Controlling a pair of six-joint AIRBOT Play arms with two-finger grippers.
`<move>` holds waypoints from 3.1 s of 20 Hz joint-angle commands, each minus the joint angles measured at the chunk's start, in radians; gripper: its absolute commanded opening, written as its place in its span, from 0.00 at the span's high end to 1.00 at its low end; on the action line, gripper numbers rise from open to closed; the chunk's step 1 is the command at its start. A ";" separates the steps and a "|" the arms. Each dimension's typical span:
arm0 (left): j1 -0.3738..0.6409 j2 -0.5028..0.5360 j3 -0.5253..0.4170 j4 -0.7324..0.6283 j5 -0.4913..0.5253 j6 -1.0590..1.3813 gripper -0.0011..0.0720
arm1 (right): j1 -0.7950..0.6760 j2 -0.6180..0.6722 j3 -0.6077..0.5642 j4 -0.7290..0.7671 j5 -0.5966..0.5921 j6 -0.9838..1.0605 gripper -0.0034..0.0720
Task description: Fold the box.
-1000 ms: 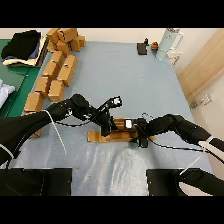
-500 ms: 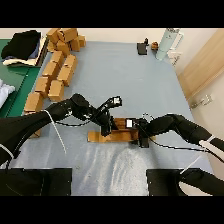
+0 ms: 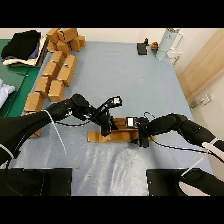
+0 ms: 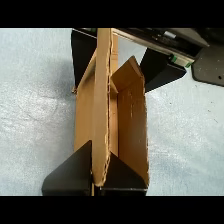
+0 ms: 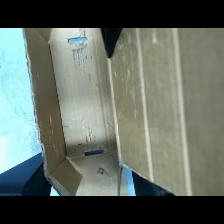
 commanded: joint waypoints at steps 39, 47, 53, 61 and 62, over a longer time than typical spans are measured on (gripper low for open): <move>0.000 0.001 0.001 0.000 0.000 0.000 0.97 | 0.002 -0.010 0.000 -0.006 0.003 0.090 0.06; 0.000 0.001 0.001 0.000 0.000 0.000 0.97 | 0.002 -0.021 0.000 -0.007 0.006 0.092 0.11; 0.000 0.001 0.001 -0.001 0.000 0.000 0.97 | 0.002 -0.043 0.000 -0.006 0.018 0.092 0.17; 0.000 0.001 0.001 -0.001 0.000 0.000 0.97 | 0.003 -0.052 0.000 -0.006 0.018 0.092 0.35; 0.000 0.000 0.001 -0.001 0.000 0.000 0.97 | 0.003 -0.052 0.000 -0.006 0.018 0.092 0.35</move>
